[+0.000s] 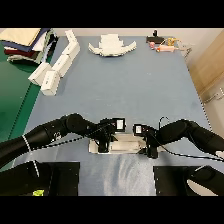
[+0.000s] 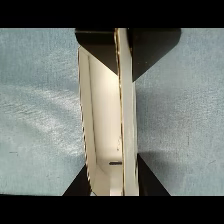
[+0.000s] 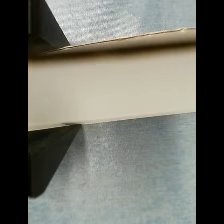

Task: Fold the box.

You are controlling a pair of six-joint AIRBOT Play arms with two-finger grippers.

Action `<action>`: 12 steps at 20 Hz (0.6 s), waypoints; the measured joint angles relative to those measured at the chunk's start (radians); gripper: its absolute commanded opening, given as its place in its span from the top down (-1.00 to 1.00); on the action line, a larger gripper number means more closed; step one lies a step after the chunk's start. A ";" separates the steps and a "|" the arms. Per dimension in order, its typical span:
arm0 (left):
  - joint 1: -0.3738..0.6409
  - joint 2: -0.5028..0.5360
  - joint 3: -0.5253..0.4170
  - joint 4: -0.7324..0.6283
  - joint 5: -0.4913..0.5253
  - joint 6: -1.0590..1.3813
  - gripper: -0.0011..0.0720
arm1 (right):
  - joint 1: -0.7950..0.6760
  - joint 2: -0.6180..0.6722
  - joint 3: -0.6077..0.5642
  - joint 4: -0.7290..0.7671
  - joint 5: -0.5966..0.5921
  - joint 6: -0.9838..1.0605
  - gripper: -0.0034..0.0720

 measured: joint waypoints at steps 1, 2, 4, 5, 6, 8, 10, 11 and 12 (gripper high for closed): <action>0.000 0.000 0.000 0.000 0.000 0.000 0.93 | 0.000 0.000 0.000 0.000 0.000 0.000 -0.37; 0.000 0.000 0.000 0.000 0.000 0.000 0.93 | 0.000 0.000 0.000 -0.002 -0.001 0.000 -0.37; 0.000 0.000 0.000 0.000 0.000 0.000 0.93 | 0.000 0.000 0.000 -0.003 -0.002 0.000 -0.37; 0.000 0.000 0.000 0.000 0.000 0.000 0.93 | 0.000 0.000 0.000 -0.003 -0.002 0.000 -0.37; 0.000 0.000 0.000 0.000 0.000 0.000 0.93 | 0.000 0.000 0.000 -0.003 -0.002 0.000 -0.37; 0.000 0.000 0.000 0.000 0.000 0.000 0.93 | 0.000 0.000 0.000 -0.007 -0.003 0.000 -0.37; 0.000 0.000 0.000 -0.005 0.000 0.000 0.93 | 0.000 0.000 0.000 -0.007 -0.003 0.000 -0.37; 0.000 0.000 0.000 -0.010 0.000 0.000 0.93 | 0.000 0.000 0.000 -0.006 -0.003 0.000 -0.37; 0.000 0.000 0.000 -0.018 0.000 0.000 0.93 | 0.000 0.000 0.000 -0.007 -0.004 0.000 -0.37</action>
